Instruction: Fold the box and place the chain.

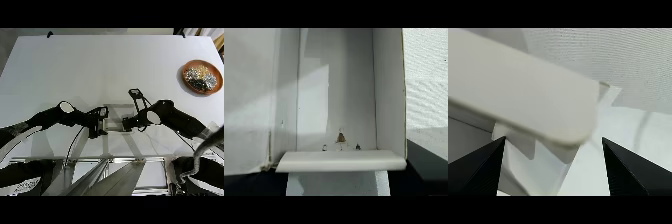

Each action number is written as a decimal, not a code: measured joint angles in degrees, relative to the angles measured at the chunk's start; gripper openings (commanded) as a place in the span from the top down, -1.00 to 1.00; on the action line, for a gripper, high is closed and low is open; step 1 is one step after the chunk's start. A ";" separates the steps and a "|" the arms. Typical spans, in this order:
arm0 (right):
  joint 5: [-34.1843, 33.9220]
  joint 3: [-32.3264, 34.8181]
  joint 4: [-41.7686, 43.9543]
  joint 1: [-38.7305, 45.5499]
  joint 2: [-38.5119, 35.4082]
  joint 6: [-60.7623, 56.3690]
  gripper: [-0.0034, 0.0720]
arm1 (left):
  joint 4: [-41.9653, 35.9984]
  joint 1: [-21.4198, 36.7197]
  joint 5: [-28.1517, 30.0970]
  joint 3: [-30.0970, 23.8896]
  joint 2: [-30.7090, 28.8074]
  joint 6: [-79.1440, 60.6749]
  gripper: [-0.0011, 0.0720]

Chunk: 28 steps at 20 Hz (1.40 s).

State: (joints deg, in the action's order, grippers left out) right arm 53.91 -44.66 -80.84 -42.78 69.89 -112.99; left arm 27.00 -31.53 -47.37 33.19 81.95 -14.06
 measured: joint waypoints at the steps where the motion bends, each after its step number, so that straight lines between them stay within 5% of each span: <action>1: 0.96 -0.90 -0.44 -0.13 0.98 -0.59 -0.87 | 0.00 0.00 0.00 0.00 0.00 0.00 0.22; 10: 3.48 -3.34 -2.73 -2.99 4.83 -7.69 -0.76 | 0.00 0.00 0.02 0.00 0.02 0.00 0.22; 15: 3.43 -3.45 -2.89 -4.48 7.26 -10.64 -0.07 | 0.00 0.00 0.02 0.00 0.00 -0.02 0.22; 17: 3.63 -3.48 -2.99 -4.72 7.69 -11.26 0.41 | 0.02 0.00 0.02 0.00 0.00 -0.07 0.22; 20: 4.57 -3.43 -3.32 -4.85 7.98 -11.65 0.83 | 0.02 0.00 0.02 0.00 0.02 -0.07 0.22; 24: 4.52 -3.43 -3.02 -4.94 8.09 -11.85 0.85 | -0.02 0.00 0.02 0.00 0.02 0.07 0.22; 25: 4.50 -3.45 -2.99 -4.94 8.09 -11.74 0.44 | -0.02 0.00 0.02 0.00 0.02 0.07 0.22; 26: 4.00 -3.43 -2.84 -4.98 8.17 -11.47 0.30 | 0.02 0.00 0.02 0.00 0.02 -0.09 0.22; 28: 3.74 -3.52 -2.58 -5.03 8.17 -11.76 0.30 | 0.04 0.00 0.02 0.00 0.00 -0.11 0.22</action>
State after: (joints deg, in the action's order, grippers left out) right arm 57.65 -48.18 -83.42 -47.81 78.06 -124.75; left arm 27.05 -31.53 -47.35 33.19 81.95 -14.17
